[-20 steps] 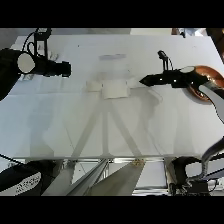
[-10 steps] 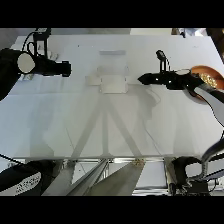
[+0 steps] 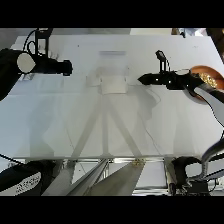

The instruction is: Fold the box and place the chain.

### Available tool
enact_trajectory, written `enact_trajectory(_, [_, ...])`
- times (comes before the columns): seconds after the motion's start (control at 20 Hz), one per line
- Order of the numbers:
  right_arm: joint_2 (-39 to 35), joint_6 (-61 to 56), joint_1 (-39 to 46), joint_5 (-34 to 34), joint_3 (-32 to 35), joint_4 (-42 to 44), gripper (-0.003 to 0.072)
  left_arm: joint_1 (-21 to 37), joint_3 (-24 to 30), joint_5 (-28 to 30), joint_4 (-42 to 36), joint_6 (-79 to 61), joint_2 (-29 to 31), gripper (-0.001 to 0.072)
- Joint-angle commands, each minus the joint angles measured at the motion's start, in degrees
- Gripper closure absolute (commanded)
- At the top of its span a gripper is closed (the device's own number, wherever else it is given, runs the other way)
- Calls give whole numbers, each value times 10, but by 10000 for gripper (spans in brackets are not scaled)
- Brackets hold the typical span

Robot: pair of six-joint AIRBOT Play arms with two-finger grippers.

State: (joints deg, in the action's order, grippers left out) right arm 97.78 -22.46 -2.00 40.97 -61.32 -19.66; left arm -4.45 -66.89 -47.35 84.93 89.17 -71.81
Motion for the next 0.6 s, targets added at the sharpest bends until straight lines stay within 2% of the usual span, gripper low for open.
enact_trajectory(0.0, [0, 0, -1, 0, 0, 0, 673, 0, 0, 37, -89, -87, -3, 129])
enact_trajectory(0.15, [0, 0, -1, 0, 0, 0, 673, 0, 0, 57, -108, -118, -11, 130])
enact_trajectory(0.3, [0, 0, -1, 0, 0, 0, 673, 0, -2, 53, -115, -166, -31, 130])
enact_trajectory(0.45, [0, 0, -1, 0, 0, 0, 673, 14, -20, 20, -186, -240, -69, 126])
enact_trajectory(0.55, [0, 0, -1, 0, 0, 0, 673, 24, -61, -7, -250, -296, -108, 119])
